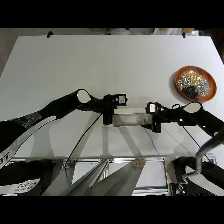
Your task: Fold the box and place the chain.
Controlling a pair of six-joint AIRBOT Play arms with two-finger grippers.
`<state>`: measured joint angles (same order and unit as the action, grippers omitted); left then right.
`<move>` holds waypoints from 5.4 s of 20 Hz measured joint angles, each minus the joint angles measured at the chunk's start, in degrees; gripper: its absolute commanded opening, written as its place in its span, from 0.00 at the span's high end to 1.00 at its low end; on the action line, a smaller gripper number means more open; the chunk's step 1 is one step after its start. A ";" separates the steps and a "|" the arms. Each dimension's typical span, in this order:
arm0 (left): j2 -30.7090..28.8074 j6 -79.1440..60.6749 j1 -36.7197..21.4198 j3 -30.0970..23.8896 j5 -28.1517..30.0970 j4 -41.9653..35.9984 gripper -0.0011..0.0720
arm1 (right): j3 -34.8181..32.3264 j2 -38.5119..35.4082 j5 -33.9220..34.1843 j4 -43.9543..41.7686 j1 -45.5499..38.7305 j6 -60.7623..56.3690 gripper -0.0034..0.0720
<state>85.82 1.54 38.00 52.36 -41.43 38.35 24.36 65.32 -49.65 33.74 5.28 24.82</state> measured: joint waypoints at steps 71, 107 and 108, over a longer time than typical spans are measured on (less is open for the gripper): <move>-10.58 17.94 -0.15 -0.02 -3.67 19.58 0.88 | 0.04 8.41 -1.44 -6.75 -0.02 10.23 0.43; -14.56 58.84 8.96 -0.90 -2.71 41.44 0.97 | 0.04 8.41 -1.42 -6.78 -0.02 10.21 0.43; -14.97 56.70 8.76 -1.44 -5.31 42.05 0.94 | 0.04 8.41 -1.44 -6.78 -0.02 10.21 0.43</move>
<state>70.85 58.24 46.76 50.92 -46.74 80.40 24.40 73.73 -51.09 26.96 5.26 35.03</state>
